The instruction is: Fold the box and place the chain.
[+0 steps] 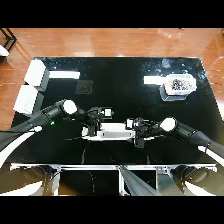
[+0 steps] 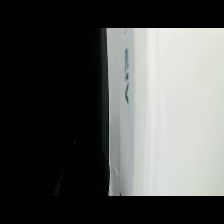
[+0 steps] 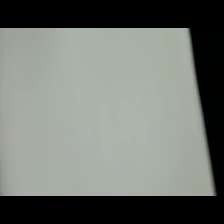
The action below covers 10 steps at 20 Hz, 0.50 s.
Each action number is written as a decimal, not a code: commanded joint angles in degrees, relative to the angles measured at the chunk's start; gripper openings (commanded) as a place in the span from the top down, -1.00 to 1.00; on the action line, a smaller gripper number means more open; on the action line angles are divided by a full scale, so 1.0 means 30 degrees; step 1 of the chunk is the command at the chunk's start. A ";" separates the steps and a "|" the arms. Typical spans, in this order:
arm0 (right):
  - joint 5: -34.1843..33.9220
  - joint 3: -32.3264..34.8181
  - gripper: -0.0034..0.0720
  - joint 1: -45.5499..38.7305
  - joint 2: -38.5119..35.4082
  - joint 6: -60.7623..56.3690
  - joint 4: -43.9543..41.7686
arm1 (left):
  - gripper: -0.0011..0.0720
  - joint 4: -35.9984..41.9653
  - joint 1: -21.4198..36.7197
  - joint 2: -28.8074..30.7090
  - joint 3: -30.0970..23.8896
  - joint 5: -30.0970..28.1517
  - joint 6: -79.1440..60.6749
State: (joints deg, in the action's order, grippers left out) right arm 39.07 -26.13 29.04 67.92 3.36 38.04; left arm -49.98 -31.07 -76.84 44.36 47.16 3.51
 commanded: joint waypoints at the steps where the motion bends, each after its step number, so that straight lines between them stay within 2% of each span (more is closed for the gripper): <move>1: -0.0430 0.0007 -0.22 -0.0015 0.0007 -0.0423 0.0015 | -0.28 -0.1792 0.0022 0.0896 0.0029 0.0022 0.1719; 4: -0.0408 0.0007 -0.22 0.0000 0.0015 -0.0415 0.0058 | -0.28 -0.2637 0.0051 0.2346 0.0029 0.0211 0.2667; 7: -0.0408 0.0007 -0.22 0.0000 0.0015 -0.0415 0.0051 | -0.28 -0.3628 0.0051 0.3563 0.0029 0.1195 0.3708; 9: -0.0401 0.0007 0.12 0.0000 0.0015 -0.0415 0.0051 | -0.27 -0.4532 0.0051 0.4109 0.0029 0.2382 0.5064; 10: -0.0401 0.0007 0.13 0.0000 0.0015 -0.0415 0.0051 | -0.26 -0.4801 0.0051 0.4284 0.0029 0.3155 0.5887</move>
